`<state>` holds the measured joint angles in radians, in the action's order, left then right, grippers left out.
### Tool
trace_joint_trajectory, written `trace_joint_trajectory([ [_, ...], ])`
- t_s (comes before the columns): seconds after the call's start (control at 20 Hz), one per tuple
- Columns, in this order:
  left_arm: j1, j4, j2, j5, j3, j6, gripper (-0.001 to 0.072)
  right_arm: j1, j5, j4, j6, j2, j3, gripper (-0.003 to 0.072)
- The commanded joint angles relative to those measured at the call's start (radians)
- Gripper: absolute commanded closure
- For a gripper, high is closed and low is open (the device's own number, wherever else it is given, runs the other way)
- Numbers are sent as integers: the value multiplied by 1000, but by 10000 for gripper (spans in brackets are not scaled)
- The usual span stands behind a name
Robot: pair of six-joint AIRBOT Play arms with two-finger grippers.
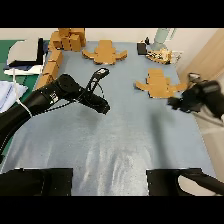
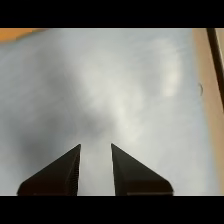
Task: Fold the box.
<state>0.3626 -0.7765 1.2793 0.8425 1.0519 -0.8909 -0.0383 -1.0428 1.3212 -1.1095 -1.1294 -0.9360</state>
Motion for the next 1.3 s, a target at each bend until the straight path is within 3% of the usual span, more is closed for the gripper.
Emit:
trace_joint_trajectory([
  [0.0, -1, 0, 0, -6, 0, 0, 694, -319, 7, 219, -207, -175, -195, 373],
  [0.15, -1, -1, 0, -11, 0, 0, 693, -478, 40, 513, -314, -345, -367, 373],
  [0.25, -1, -1, 0, -32, 0, 0, 693, -500, 89, 615, -363, -434, -450, 373],
  [0.5, -1, -1, 0, -85, 0, 0, 693, -451, 254, 634, -384, -587, -562, 372],
  [0.75, -1, -1, 3, -91, 0, 0, 693, -439, 268, 640, -384, -698, -642, 372],
  [1.2, -1, -1, 7, -91, 0, 0, 693, -420, 263, 684, -568, -748, -682, 373],
  [1.25, -1, -1, 7, -91, 0, 0, 693, -418, 247, 684, -582, -748, -694, 404],
])
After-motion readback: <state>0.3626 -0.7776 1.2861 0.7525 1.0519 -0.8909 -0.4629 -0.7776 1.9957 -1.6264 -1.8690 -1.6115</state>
